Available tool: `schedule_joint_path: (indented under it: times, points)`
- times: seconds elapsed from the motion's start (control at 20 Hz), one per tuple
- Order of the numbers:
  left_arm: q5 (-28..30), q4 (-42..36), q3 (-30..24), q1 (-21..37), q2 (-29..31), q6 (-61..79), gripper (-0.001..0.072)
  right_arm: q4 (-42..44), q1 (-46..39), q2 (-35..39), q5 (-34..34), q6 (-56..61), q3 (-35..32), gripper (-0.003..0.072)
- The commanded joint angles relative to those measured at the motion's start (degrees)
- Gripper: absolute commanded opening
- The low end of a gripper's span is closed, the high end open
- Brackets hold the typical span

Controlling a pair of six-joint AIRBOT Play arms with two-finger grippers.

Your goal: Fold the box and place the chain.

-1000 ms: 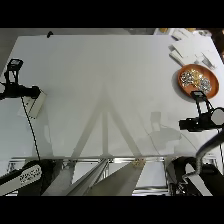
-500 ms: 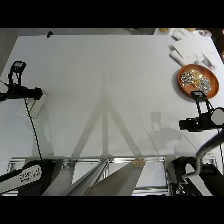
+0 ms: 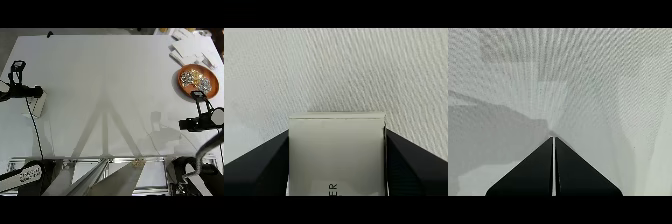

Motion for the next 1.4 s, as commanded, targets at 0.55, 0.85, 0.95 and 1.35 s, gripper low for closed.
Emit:
schedule_joint_path:
  times: [0.55,0.85,0.95,1.35]
  points:
    - [-9.6,4.1,0.0,0.1,11.3,-0.3,0.0701,0.0,0.0,0.0,0.0,0.0,0.0,0.0014]
    - [-28.9,7.7,0.0,0.1,21.4,-5.8,0.0686,0.0,0.0,0.0,0.0,0.0,0.0,0.0014]
    - [-35.7,7.6,-0.1,0.0,22.4,-9.3,0.0685,0.0,0.0,0.0,0.0,0.0,0.0,0.0014]
    - [-43.8,7.3,-3.6,0.0,22.7,-15.8,0.0488,0.0,0.0,0.0,0.0,0.0,0.0,0.0014]
